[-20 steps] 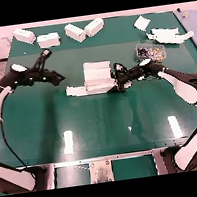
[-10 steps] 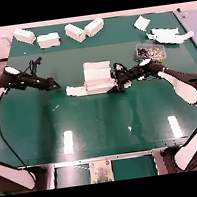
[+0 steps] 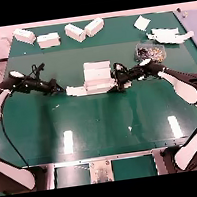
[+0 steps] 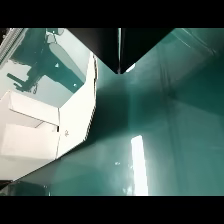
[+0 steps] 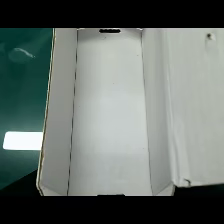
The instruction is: Fold the box and place the chain.
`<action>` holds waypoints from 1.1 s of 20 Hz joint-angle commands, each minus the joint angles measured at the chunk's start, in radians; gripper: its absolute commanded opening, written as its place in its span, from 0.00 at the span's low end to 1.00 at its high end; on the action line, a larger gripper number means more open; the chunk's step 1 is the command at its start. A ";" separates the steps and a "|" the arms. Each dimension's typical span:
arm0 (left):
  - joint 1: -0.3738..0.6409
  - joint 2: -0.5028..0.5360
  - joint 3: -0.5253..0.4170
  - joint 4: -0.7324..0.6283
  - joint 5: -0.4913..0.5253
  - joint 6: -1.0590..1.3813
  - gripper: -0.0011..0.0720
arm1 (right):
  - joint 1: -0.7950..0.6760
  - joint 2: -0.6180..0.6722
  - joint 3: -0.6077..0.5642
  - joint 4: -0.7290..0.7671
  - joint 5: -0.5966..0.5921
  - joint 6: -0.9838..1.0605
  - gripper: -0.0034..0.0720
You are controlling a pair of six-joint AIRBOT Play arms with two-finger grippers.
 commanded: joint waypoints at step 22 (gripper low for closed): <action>-0.182 0.032 -0.024 -0.154 0.153 -0.002 0.05 | 0.001 0.000 0.000 0.000 0.001 0.000 0.78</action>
